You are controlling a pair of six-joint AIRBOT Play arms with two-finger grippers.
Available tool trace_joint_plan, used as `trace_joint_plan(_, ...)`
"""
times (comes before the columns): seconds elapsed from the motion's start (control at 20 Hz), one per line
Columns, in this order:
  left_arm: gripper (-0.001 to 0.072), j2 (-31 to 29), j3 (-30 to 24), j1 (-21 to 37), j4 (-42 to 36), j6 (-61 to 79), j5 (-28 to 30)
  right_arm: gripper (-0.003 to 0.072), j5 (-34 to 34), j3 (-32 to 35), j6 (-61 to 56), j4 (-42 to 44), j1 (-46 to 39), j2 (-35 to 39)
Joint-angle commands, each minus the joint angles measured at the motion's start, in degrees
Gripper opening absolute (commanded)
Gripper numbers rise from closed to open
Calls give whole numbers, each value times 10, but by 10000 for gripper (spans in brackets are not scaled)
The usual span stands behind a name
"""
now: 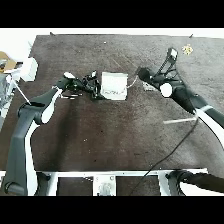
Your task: Fold the box and place the chain.
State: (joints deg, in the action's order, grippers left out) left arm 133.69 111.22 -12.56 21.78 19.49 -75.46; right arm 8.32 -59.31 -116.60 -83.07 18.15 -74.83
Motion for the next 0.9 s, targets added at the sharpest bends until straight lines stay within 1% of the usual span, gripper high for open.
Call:
trace_joint_plan(0.0, 203, 0, 0, 0, 0, 0, 0, 6, -23, -5, 0, -36, 46, 97)
trace_joint_plan(0.05, 204, 0, 0, 0, 0, 0, 0, 6, -45, -12, 0, -44, 62, 112)
trace_joint_plan(0.15, 204, 0, 0, 0, 0, 0, 0, 5, -73, -42, 1, -60, 92, 120)
trace_joint_plan(0.25, 203, 0, 0, 0, 0, 0, 0, 6, -92, -73, 13, -70, 122, 112)
trace_joint_plan(0.35, 203, 0, 0, 0, 0, 0, 0, 6, -92, -90, 19, -69, 139, 92)
trace_joint_plan(0.45, 203, 0, 0, 0, 0, 0, 0, 5, -79, -85, 17, -46, 142, 64)
trace_joint_plan(0.55, 204, 0, 0, 0, 0, 0, 0, 5, -61, -62, 10, -28, 142, 39)
trace_joint_plan(0.7, 203, 0, 0, 0, 0, 0, 0, 6, -62, -15, 8, 7, 141, 0)
trace_joint_plan(0.85, 203, 0, 0, 0, 0, 0, 0, 6, -62, 8, 8, 24, 141, -54)
